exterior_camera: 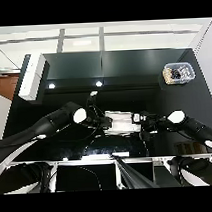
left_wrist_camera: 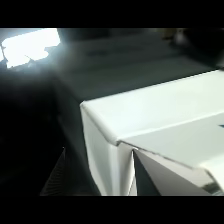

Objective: Fold the box and place the chain.

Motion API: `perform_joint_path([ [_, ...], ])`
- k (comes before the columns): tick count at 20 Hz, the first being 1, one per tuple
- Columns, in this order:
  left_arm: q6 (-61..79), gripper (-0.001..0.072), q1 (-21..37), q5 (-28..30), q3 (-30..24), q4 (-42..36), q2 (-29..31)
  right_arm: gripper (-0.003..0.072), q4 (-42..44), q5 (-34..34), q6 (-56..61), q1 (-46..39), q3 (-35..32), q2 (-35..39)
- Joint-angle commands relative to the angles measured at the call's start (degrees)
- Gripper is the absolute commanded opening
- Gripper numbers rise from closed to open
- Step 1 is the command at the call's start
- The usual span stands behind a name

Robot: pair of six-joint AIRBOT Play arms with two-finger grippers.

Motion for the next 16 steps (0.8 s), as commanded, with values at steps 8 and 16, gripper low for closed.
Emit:
perform_joint_path([
  [8, -13.6, 0.0318, -4.1, -8.4, 7.9, 10.0, -6.0, 0.0475, 0.0, -0.2, 0.0, 0.0, 0.0, 0.0],
  [16, -16.9, 0.0272, -6.0, -14.1, 13.2, 14.1, -10.0, 0.0475, 0.0, -1.2, 0.0, 0.0, 0.0, 0.0],
])
